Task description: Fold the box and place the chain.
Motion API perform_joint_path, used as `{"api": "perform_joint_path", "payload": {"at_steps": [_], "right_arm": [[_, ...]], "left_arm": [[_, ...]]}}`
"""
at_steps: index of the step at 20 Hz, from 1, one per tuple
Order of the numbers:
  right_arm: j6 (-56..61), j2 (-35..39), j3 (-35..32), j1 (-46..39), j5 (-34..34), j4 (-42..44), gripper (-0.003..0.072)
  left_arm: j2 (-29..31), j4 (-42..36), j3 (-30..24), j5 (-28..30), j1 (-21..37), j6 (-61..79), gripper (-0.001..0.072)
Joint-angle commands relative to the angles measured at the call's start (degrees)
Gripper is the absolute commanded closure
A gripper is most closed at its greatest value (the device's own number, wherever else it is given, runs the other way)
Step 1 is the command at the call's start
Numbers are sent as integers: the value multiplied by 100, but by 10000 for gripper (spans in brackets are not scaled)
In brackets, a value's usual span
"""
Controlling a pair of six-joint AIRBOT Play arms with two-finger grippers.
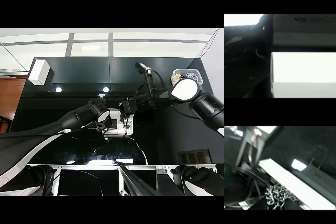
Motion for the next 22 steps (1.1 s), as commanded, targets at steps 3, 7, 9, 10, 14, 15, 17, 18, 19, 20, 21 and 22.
{"api": "perform_joint_path", "payload": {"at_steps": [3, 7, 9, 10, 14, 15, 17, 18, 19, 20, 21, 22], "right_arm": [[-2, -2, 245, -59, 402, -356, 679], [90, -2, 96, -26, 769, -516, 679], [87, -2, -140, 33, 682, -520, 679], [87, -4, -293, 87, 566, -520, 678], [109, -74, -752, 326, 87, -522, 678], [109, -107, -780, 352, 22, -518, 678], [111, -127, -780, 361, -96, -518, 621], [116, -127, -778, 354, -103, -535, 431], [116, -120, -776, 310, -55, -579, 410], [116, -103, -758, 227, 70, -632, 410], [116, -52, -710, 74, 323, -686, 411], [111, 24, -647, -127, 595, -710, 411]], "left_arm": [[4, 0, 4, 2, 2, 2, 682], [4, 0, 4, 4, 2, 2, 682], [4, 2, 4, 4, 2, 2, 682], [4, 2, 4, 4, 2, 2, 682], [4, 2, 4, 4, 2, 2, 682], [4, 2, 4, 4, 2, 2, 682], [4, 0, 4, 4, 2, 2, 682], [4, 0, 4, 2, 2, 2, 682], [4, 0, 4, 2, 2, 2, 682], [4, 0, 4, 2, 2, 2, 682], [4, 0, 4, 4, 2, 2, 682], [4, -20, 4, 9, 2, 0, 682]]}}
